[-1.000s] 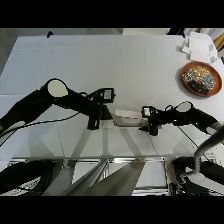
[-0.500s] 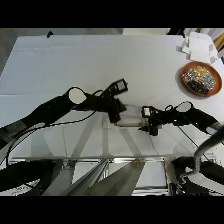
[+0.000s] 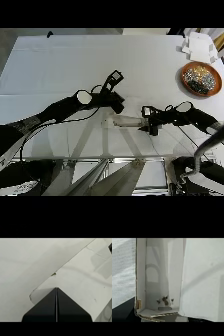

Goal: Fold the box and place the chain.

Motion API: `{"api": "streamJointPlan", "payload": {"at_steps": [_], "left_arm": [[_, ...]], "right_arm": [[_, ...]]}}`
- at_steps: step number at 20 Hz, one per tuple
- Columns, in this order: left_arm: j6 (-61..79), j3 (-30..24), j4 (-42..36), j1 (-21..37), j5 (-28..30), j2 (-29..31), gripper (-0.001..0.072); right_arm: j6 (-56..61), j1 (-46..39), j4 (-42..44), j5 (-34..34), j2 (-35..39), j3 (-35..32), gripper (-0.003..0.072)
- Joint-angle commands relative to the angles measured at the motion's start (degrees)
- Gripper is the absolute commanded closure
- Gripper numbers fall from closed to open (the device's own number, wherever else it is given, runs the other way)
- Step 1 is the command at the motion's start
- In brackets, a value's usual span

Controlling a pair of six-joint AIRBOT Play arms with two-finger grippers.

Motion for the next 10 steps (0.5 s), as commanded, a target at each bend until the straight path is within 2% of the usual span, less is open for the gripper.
{"api": "streamJointPlan", "payload": {"at_steps": [1, 4, 6, 8, 10], "left_arm": [[-0.6, 0.0, 0.0, 0.0, -1.3, -0.4, 0.0707], [-0.6, 0.0, 1.9, 1.0, -2.4, 1.9, 0.0708], [-0.6, 0.0, 7.4, 2.6, -4.8, 5.0, 0.0708], [-2.9, 0.0, 16.3, 4.9, -9.7, 8.7, 0.0708], [-7.3, 0.0, 28.3, 7.1, -16.8, 12.2, 0.0708]], "right_arm": [[-0.1, 0.0, -0.1, 0.0, 0.0, 0.0, 0.0280], [-0.1, 0.0, -0.1, 0.0, 0.0, 0.0, 0.0280], [-0.1, 0.0, -0.1, 0.0, 0.0, 0.0, 0.0280], [-0.1, 0.0, -0.1, 0.0, 0.0, 0.0, 0.0280], [-0.1, 0.0, -0.1, 0.0, 0.0, 0.0, 0.0280]]}}
